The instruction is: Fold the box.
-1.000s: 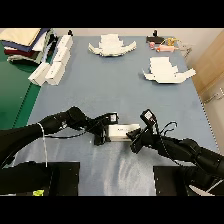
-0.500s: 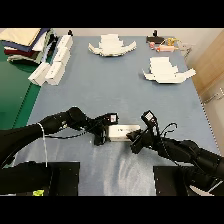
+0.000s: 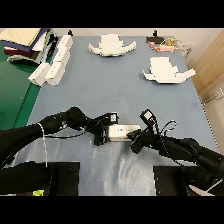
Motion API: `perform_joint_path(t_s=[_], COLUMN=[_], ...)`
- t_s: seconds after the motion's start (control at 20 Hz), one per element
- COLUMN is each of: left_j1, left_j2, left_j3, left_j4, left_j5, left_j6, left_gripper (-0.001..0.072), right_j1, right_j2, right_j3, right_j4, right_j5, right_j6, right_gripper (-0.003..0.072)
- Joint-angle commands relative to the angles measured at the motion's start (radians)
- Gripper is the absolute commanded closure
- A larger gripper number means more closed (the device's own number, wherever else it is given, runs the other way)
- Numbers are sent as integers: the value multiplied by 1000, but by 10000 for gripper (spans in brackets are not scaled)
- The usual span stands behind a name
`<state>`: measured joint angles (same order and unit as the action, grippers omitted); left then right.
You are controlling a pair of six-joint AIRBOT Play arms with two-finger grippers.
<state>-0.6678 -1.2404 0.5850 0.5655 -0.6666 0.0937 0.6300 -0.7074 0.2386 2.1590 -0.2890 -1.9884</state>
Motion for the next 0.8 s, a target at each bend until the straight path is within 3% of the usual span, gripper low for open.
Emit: perform_joint_path(t_s=[0.0, 0.4, 0.75], left_j1=[0, 0, 0], left_j2=[0, 0, 0], left_j3=[0, 0, 0], left_j4=[2, 3, 2], left_j5=[3, 3, 3], left_j6=[3, 3, 3], left_gripper=[187, 187, 187], right_j1=[-1, -42, -58], right_j2=[50, 60, 60], right_j3=[60, 151, 150], right_j4=[-78, -229, -380], right_j5=[33, -112, -349], right_j6=[-1, 13, 207], right_gripper=[682, 682, 682])
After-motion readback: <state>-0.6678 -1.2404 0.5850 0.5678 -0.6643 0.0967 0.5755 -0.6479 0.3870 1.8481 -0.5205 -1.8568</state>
